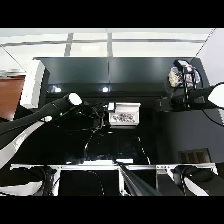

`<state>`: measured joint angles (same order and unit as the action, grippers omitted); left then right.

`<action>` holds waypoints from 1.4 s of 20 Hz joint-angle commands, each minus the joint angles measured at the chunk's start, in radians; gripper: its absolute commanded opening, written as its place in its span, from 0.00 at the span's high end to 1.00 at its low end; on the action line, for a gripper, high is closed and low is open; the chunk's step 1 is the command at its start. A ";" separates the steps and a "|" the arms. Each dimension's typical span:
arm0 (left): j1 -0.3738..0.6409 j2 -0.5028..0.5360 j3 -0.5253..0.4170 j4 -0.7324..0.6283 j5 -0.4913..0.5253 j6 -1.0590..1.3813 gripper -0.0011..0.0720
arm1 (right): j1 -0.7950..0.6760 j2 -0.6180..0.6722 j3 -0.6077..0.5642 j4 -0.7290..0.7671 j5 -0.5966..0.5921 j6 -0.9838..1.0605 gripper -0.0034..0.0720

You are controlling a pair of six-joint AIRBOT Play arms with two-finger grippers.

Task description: Fold the box and place the chain.

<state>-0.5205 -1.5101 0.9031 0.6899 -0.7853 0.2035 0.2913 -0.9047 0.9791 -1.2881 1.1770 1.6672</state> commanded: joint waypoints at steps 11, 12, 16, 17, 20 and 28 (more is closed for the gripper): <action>-0.001 -0.001 0.000 0.001 -0.001 0.002 0.44 | 0.000 -0.293 0.001 0.147 -0.361 -0.156 0.02; -0.001 -0.001 0.000 0.001 -0.001 0.003 0.44 | 0.000 -0.296 0.001 0.180 -0.338 -0.234 0.02; -0.001 -0.001 0.000 0.001 -0.002 0.002 0.44 | 0.000 -0.295 0.009 0.270 -0.213 -0.523 0.02; -0.001 -0.001 0.000 0.001 -0.002 0.002 0.44 | 0.000 -0.295 0.014 0.279 -0.168 -0.608 0.02; -0.001 -0.001 0.000 0.001 -0.002 0.002 0.44 | 0.000 -0.295 0.015 0.278 -0.073 -0.893 0.02; -0.001 -0.001 0.000 0.001 -0.003 0.002 0.44 | 0.000 -0.299 0.000 0.384 -0.077 -1.318 0.02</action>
